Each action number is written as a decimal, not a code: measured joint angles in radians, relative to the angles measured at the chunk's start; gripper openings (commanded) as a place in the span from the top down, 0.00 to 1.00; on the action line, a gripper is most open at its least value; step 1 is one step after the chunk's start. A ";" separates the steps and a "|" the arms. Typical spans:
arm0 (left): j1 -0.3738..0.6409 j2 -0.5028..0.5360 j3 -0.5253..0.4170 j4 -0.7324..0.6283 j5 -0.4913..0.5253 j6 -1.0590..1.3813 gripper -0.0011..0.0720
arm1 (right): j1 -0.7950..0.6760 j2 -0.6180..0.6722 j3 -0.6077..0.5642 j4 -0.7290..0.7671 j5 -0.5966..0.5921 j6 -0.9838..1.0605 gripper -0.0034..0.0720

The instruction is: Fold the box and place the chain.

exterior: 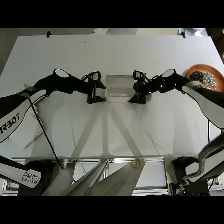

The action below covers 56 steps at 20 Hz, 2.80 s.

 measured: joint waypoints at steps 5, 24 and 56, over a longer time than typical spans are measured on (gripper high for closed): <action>-0.025 -0.028 -0.004 -0.039 0.027 0.051 0.03 | 0.000 0.000 0.000 0.000 0.000 -0.001 0.45; -0.071 -0.050 -0.004 -0.051 0.091 0.067 0.54 | -0.001 0.000 0.000 -0.001 0.001 -0.001 0.45; -0.073 -0.051 -0.003 -0.048 0.098 0.068 0.54 | -0.002 0.252 0.000 -0.342 0.007 0.205 0.26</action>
